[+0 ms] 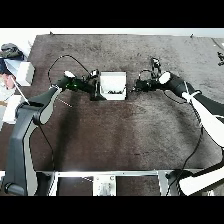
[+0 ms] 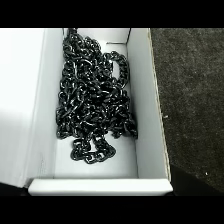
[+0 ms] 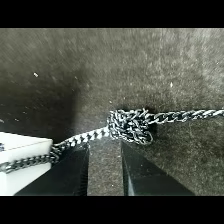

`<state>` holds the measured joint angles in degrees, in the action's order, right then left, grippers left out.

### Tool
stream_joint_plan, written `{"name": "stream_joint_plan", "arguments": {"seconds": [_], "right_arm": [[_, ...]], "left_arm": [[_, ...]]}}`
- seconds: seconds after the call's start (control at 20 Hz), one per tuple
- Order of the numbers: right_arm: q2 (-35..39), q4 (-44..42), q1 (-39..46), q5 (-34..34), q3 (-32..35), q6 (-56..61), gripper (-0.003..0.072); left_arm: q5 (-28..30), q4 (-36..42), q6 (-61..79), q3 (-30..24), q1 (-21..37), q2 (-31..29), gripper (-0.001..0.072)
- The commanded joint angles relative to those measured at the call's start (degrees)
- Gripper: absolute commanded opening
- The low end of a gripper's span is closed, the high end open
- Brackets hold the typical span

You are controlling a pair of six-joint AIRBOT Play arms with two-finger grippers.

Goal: Fold the box and place the chain.

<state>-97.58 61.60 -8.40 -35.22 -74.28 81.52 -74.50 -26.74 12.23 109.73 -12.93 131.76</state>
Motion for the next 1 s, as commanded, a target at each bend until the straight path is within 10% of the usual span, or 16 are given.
{"name": "stream_joint_plan", "arguments": {"seconds": [0.0,0.85,0.95], "right_arm": [[-1.84,0.92,0.13,-1.9,-1.46,-1.92,0.0223],[-7.19,5.88,-0.98,-4.68,-7.56,-2.19,0.0222],[-7.43,7.39,-0.98,-4.44,-7.56,-1.84,0.0015]], "left_arm": [[0.02,0.0,0.02,-0.02,0.0,-0.02,0.0515],[0.0,0.0,0.02,-0.02,0.0,-0.02,0.0515],[0.0,0.0,0.02,-0.02,0.0,-0.04,0.0515]]}}
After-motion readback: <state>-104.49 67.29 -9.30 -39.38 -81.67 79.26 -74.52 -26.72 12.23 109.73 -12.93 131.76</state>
